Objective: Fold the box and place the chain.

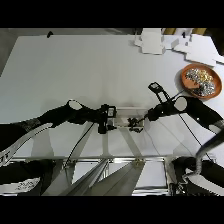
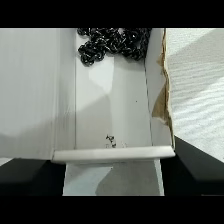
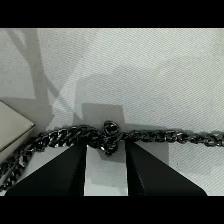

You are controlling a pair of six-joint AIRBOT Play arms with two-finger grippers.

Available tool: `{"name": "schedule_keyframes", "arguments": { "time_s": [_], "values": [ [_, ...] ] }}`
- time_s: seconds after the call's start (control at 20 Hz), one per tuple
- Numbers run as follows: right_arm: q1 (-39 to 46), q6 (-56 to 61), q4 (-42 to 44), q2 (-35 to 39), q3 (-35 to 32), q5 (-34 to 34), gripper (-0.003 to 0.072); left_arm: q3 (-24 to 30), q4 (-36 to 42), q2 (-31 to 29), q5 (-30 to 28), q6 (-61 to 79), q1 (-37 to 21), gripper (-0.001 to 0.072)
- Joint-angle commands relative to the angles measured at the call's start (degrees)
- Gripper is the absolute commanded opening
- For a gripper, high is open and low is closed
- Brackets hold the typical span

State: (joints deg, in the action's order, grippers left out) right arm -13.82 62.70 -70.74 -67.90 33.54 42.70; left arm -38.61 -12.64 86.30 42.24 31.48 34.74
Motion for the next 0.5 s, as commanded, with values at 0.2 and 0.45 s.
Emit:
{"name": "schedule_keyframes", "arguments": {
  "time_s": [0.2, 0.45],
  "values": [
    [-0.11, -0.13, -0.83, -0.61, -0.04, -0.02, 0.0037, 0.02, -0.02, 0.00, -0.02, 0.02, 0.00, 0.0152],
    [-1.07, 2.91, -2.75, 5.31, -0.02, 5.20, 0.0017, 0.02, -0.02, 0.00, -0.02, 0.00, -0.02, 0.0152]
  ]
}}
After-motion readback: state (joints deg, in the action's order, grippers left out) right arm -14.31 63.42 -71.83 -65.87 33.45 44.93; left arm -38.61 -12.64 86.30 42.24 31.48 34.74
